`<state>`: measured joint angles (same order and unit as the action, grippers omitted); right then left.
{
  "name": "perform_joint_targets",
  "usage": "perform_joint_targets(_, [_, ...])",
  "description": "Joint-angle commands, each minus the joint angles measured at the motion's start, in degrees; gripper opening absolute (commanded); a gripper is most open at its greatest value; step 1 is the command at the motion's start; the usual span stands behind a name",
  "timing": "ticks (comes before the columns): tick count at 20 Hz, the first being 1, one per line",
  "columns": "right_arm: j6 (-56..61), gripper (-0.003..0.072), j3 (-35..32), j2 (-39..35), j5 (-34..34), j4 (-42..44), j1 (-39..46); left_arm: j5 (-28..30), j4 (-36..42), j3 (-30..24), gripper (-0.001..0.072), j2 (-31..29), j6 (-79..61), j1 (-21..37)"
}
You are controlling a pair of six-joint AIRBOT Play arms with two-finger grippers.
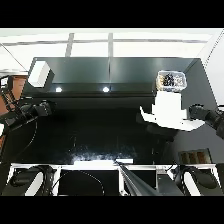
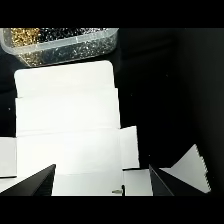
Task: Fold the box and place the chain.
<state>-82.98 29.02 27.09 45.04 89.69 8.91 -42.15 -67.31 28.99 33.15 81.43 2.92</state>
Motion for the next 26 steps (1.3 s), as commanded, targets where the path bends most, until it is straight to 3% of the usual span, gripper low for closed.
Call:
perform_joint_targets(1, [0.02, 0.0716, 0.0, -0.02, 0.28, -1.31, 0.02, 0.31, 0.31, 0.02, 0.0704, 0.04, -0.04, -0.02])
perform_joint_targets(5, [0.02, 0.0705, 0.0, -0.02, -0.22, -1.22, 0.02, 0.15, 0.5, 0.02, 0.0704, 0.04, -0.02, -0.04])
perform_joint_targets(6, [0.02, 0.0606, 0.0, -0.02, 0.13, -0.94, 0.02, 0.15, 0.52, 0.02, 0.0691, 0.07, 0.0, -0.04])
perform_joint_targets(7, [0.0, 0.0287, 0.0, -0.02, 0.81, -0.98, 0.02, 0.15, 0.55, 0.02, 0.0685, 0.09, 0.0, -0.04])
perform_joint_targets(8, [-0.04, 0.0039, 0.0, -0.02, 1.51, -0.94, 0.02, 0.15, 0.52, 0.02, 0.0623, 0.09, 0.0, -0.04])
perform_joint_targets(9, [-0.09, 0.0027, 0.0, -0.02, 1.07, -1.01, 0.02, 0.15, 0.52, 0.02, 0.0459, 0.09, 0.0, -0.04])
perform_joint_targets(10, [-0.07, 0.0027, 0.0, -0.02, 0.24, -1.2, 0.02, 0.15, 0.52, 0.02, 0.0242, 0.09, 0.0, -0.04])
perform_joint_targets(11, [-0.07, 0.0028, 0.02, -0.02, -0.31, -2.21, 0.02, 0.15, 0.5, 0.02, 0.0122, 0.09, -0.02, -0.04])
perform_joint_targets(13, [1.81, 0.0036, 0.72, 0.2, 1.31, -8.87, 0.22, 0.13, 0.5, 0.02, 0.0108, 0.09, 0.0, -0.04])
perform_joint_targets(15, [6.27, 0.0604, 1.88, 1.95, 5.64, -18.27, 3.54, 0.11, 0.55, 0.02, 0.0108, 0.09, 0.0, -0.04])
perform_joint_targets(17, [6.16, 0.062, 2.03, 5.9, 5.66, -23.65, 10.32, 0.09, 0.55, 0.02, 0.0108, 0.09, 0.0, -0.04])
perform_joint_targets(19, [4.9, 0.0622, 4.44, 13.09, 6.16, -20.63, 18.4, 0.0, 0.52, 0.02, 0.0108, 0.09, 0.0, -0.04])
perform_joint_targets(22, [-6.91, 0.0622, 13.97, 26.27, 12.13, -1.77, 27.82, -0.33, 0.55, 0.02, 0.0108, 0.09, 0.0, -0.04])
perform_joint_targets(24, [-13.81, 0.062, 22.34, 35.56, 21.14, 11.89, 31.52, -0.33, 0.55, 0.02, 0.0108, 0.09, 0.0, -0.04])
perform_joint_targets(26, [-15.56, 0.062, 28.44, 42.49, 28.72, 16.26, 32.39, -0.33, 0.55, 0.02, 0.0108, 0.09, 0.0, -0.04])
